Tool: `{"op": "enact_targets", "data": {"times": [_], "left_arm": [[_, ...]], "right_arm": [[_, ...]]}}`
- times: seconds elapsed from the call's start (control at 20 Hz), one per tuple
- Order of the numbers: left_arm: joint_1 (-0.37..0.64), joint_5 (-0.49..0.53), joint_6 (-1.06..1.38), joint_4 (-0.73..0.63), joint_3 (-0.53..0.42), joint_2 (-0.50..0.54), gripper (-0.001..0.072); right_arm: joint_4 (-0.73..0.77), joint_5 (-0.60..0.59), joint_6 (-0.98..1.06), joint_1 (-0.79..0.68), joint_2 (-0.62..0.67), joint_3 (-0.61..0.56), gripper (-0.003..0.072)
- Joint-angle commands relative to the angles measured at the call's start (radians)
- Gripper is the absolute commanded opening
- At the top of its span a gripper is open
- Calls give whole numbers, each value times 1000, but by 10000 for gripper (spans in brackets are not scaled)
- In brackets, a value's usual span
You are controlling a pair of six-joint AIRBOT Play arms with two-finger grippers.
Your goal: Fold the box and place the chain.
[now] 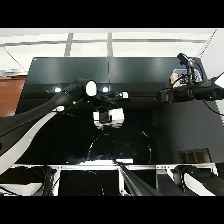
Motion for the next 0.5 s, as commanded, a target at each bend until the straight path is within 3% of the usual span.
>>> {"op": "enact_targets", "data": {"times": [0.0,0.1,0.3,0.35,0.45], "left_arm": [[-27,21,-225,122,22,-2,397],[30,-19,-385,133,95,2,336],[266,-248,-574,193,340,12,332],[341,-261,-587,203,402,12,332],[492,-185,-638,230,491,5,332]], "right_arm": [[-2,-3,0,0,1,1,19],[-2,-7,0,0,1,1,19],[-4,-17,0,0,1,1,19],[-4,-28,0,0,1,1,19],[-4,-62,0,0,0,1,19]]}}
